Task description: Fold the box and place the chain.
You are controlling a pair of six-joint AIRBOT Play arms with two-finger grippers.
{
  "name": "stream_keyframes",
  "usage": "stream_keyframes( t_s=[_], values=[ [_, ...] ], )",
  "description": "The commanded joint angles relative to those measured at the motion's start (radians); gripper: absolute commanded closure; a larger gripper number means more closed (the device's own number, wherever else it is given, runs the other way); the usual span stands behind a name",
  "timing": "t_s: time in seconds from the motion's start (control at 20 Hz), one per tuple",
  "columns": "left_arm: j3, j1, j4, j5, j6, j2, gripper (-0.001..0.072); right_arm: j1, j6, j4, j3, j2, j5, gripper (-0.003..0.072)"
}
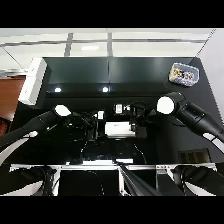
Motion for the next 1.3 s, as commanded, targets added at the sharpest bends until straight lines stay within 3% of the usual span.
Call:
stream_keyframes(
  t_s=[0.0,1.25],
  values=[
    [0.001,0.0,0.001,-0.001,0.002,-0.001,0.0312,0.001,0.014,-0.002,0.014,0.003,0.0,0.0507],
    [0.001,0.0,0.001,-0.001,0.002,-0.001,0.0312,0.002,0.025,0.031,-0.034,-0.019,0.015,0.0475]
  ],
)
